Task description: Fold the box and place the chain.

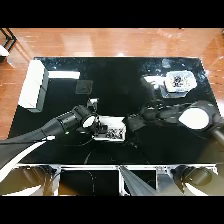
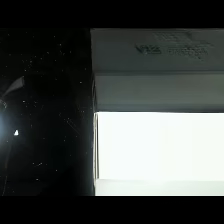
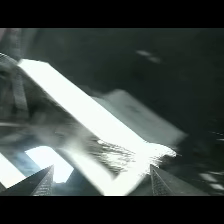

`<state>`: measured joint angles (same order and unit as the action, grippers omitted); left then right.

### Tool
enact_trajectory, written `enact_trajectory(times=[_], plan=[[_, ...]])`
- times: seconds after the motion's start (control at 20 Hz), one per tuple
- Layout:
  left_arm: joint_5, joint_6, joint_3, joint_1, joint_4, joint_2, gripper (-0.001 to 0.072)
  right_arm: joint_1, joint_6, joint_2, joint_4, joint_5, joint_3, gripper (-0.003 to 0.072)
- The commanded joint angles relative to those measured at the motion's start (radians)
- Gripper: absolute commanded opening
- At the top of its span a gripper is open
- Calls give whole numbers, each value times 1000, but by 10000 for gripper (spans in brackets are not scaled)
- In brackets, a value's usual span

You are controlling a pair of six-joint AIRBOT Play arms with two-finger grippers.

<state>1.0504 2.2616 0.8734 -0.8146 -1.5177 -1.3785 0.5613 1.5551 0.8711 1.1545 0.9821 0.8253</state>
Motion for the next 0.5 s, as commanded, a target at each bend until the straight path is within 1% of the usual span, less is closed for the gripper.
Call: enact_trajectory(times=[0.0,0.05,0.1,0.2,0.25,0.35,0.4,0.45], plan=[[0,0,0,1,0,0,27,-168,-230,-61,198,123,-25,711],[-3,0,0,1,0,0,27,-212,-340,-56,217,111,-66,711],[-2,0,0,1,0,0,26,-252,-450,-51,180,47,-137,711],[1,-7,0,1,0,0,27,-262,-752,-47,55,-56,-262,712],[1,-7,0,1,0,0,27,-248,-891,-47,-1,-96,-303,712],[-2,-6,0,1,0,0,27,-208,-1099,-47,-72,-186,-361,712],[-2,-6,0,1,0,0,27,-189,-1169,-39,-110,-198,-370,711],[-2,-6,0,1,0,0,27,-177,-1193,-18,-163,-203,-370,710]])
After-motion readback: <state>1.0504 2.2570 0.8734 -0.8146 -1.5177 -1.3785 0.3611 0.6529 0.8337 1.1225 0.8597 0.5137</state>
